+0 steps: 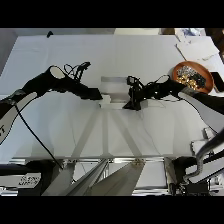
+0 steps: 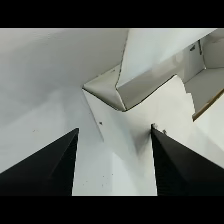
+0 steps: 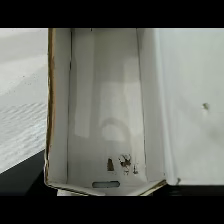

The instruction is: Fold the box and place the chain.

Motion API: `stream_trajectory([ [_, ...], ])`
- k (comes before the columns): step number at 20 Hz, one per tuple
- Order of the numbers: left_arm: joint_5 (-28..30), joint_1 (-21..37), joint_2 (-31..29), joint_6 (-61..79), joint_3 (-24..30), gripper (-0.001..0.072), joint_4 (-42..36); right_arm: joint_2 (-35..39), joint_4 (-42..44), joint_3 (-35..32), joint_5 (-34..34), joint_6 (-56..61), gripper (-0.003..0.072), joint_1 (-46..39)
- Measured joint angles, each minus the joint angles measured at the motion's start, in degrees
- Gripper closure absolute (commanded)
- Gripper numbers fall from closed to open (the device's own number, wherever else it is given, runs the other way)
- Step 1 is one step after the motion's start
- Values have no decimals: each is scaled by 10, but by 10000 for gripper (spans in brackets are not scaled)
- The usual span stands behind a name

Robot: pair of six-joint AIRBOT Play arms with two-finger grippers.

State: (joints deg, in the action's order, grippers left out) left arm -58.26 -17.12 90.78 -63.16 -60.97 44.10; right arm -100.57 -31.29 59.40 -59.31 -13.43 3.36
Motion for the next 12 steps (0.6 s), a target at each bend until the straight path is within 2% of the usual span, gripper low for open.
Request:
stream_trajectory([
  [6,0,-6,9,3,6,212,-12,0,0,0,0,0,284,0],
  [12,-5,0,-4,4,7,214,9,0,0,0,-1,1,284,0],
])
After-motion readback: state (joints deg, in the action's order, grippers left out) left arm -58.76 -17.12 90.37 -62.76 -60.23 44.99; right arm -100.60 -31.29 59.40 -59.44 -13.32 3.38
